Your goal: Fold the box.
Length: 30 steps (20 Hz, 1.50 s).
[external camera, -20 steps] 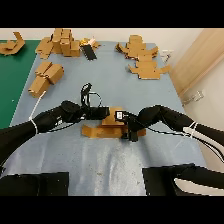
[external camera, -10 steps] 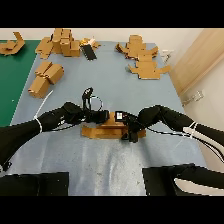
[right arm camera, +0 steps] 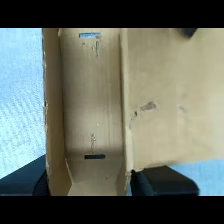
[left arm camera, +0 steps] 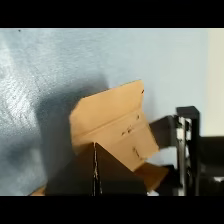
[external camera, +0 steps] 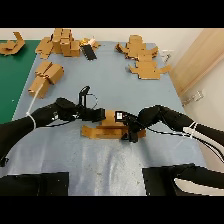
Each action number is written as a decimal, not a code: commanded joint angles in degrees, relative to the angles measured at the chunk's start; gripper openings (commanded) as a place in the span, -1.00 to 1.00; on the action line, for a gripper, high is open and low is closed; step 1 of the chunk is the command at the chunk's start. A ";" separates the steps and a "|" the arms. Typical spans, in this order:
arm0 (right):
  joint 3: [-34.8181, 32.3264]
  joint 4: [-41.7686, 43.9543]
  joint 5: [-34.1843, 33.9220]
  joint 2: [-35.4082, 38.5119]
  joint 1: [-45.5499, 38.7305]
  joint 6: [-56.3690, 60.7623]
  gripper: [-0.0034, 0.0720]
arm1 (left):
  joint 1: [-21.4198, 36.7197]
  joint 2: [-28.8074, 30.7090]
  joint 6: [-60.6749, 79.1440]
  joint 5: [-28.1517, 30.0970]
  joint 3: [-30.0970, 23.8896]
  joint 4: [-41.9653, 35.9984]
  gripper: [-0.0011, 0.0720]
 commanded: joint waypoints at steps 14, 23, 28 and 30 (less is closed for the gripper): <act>-0.02 -0.24 0.02 0.00 0.00 0.04 0.41 | 6.95 20.57 33.14 -24.17 -0.59 32.52 -0.96; -0.02 -0.24 0.02 0.00 0.00 0.04 0.41 | -12.55 23.45 40.65 -8.15 -10.93 37.35 0.86; -0.02 -0.26 0.02 0.00 0.00 0.04 0.41 | -12.48 17.09 40.68 -1.68 -10.86 37.42 0.87; -0.02 -0.26 0.02 0.00 0.00 0.04 0.41 | -12.46 15.50 39.67 2.34 -10.64 37.22 0.87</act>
